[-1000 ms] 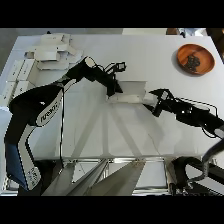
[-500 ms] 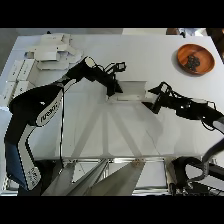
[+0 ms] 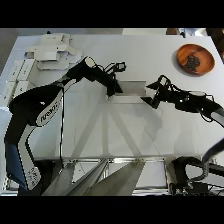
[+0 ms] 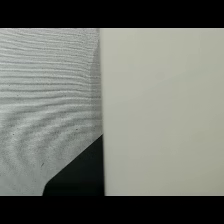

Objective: Fold the box and place the chain.

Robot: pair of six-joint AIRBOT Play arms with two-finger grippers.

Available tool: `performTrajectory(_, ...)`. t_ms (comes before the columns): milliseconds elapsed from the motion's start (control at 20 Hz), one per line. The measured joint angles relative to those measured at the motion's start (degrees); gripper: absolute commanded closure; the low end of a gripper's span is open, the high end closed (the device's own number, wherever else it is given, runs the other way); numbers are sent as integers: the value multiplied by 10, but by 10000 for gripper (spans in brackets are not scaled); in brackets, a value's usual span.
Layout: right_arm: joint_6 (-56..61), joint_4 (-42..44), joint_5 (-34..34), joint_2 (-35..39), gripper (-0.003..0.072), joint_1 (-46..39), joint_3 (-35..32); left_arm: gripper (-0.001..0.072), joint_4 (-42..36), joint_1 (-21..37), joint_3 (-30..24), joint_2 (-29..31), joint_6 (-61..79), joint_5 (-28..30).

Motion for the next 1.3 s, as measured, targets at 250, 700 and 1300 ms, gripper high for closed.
performTrajectory(250,10,-27,-2,-5,-7,0,7,691,0,0,0,0,0,0)
performTrajectory(700,45,-71,47,-62,-7,3,66,691,0,0,0,0,0,0)
performTrajectory(1300,68,-166,66,-90,-7,27,87,691,0,0,0,0,1,-2)
